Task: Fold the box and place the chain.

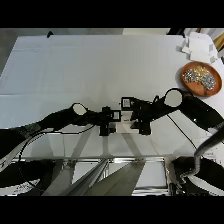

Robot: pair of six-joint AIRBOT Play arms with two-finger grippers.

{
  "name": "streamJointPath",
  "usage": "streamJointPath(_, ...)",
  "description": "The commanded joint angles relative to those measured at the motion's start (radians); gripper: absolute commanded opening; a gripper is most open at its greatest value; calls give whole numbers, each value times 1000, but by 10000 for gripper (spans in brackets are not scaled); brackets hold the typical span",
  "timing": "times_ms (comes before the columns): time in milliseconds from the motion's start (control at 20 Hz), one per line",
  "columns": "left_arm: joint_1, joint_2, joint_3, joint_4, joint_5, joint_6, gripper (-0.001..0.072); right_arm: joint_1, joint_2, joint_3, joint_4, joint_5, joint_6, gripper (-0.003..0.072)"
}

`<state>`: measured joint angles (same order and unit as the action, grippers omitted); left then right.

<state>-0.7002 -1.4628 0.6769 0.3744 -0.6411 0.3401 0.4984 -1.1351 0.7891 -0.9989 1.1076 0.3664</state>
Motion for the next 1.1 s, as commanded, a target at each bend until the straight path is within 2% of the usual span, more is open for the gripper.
streamJointPath(0,0,0,0,0,0,0,274,1,0,-1,-34,-24,0,344)
streamJointPath(150,0,0,0,0,0,0,274,1,1,-1,-39,-24,0,339)
streamJointPath(250,0,0,0,0,0,0,274,1,1,-1,-49,-24,-5,279)
streamJointPath(350,0,0,0,0,0,0,274,11,24,-8,-61,-54,-13,280)
streamJointPath(500,0,0,0,0,0,0,274,82,130,-53,-156,-153,-11,282)
streamJointPath(650,0,0,0,0,0,0,274,122,199,-92,-160,-163,29,280)
streamJointPath(850,0,0,0,0,0,0,274,169,206,-154,-199,-220,51,285)
streamJointPath(950,0,0,0,0,0,0,274,169,206,-154,-205,-243,74,325)
streamJointPath(1050,0,0,0,0,0,0,274,169,206,-154,-209,-243,82,328)
